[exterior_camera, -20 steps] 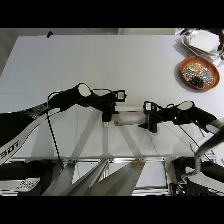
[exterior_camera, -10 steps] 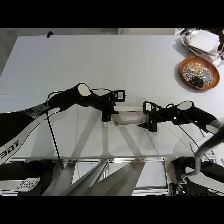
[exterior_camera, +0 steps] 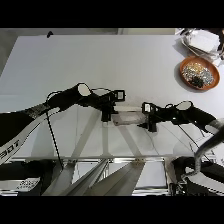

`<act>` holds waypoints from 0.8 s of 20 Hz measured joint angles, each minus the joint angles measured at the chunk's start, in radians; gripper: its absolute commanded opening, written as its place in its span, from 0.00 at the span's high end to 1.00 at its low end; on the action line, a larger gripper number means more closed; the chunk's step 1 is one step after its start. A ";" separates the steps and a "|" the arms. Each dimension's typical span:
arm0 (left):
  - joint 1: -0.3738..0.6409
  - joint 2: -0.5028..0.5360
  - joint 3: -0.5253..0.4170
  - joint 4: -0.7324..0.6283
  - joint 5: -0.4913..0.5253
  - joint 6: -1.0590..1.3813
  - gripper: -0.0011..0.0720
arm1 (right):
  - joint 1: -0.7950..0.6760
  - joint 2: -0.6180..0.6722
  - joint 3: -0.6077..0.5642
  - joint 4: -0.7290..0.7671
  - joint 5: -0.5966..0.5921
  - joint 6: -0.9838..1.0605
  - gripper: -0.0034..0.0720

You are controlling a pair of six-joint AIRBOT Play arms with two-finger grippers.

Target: Fold the box and place the chain.

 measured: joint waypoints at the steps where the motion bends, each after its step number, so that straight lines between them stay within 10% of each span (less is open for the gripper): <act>1: 0.000 0.000 0.000 0.000 0.000 0.000 0.97 | 0.000 0.000 0.000 -0.001 0.000 0.000 0.51; 7: 0.000 0.000 0.000 0.000 0.000 0.000 0.97 | 0.000 0.000 0.000 -0.006 0.003 0.000 0.49; 10: 0.000 0.000 0.000 -0.001 0.001 0.000 0.97 | 0.000 0.000 0.000 -0.009 0.003 -0.005 0.10; 16: 0.000 0.000 0.000 -0.001 0.002 0.000 0.97 | 0.000 0.000 0.000 0.003 0.011 -0.003 0.09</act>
